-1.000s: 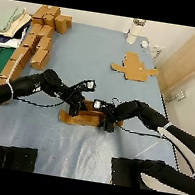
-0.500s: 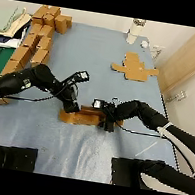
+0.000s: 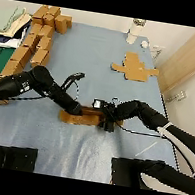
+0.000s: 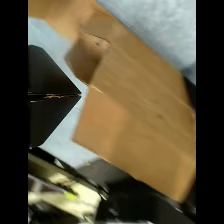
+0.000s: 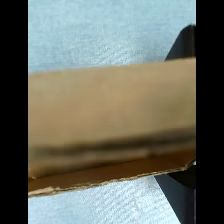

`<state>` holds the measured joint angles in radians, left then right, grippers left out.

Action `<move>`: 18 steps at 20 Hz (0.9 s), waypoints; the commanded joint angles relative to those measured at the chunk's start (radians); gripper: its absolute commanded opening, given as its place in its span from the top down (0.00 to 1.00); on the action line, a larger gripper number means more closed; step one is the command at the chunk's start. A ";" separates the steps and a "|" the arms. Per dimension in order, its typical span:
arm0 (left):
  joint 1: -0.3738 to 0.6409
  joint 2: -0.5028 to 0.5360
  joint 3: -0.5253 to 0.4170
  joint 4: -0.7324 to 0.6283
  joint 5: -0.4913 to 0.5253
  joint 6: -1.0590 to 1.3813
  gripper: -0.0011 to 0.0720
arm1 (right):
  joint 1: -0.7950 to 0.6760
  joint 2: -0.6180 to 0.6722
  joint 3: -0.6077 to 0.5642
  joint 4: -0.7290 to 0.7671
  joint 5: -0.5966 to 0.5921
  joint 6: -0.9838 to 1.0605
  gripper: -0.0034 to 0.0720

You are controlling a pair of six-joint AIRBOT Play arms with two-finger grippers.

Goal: Fold the box.

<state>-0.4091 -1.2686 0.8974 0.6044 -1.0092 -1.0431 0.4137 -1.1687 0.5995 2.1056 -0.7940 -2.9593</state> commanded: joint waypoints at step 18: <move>0.075 -0.365 0.176 -0.123 -0.022 0.034 0.97 | -0.001 0.000 0.000 -0.001 -0.001 0.000 0.34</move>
<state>-0.3389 -1.6276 1.0676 0.4839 -0.9737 -1.0931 0.4137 -1.1687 0.5995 2.1052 -0.7952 -2.9593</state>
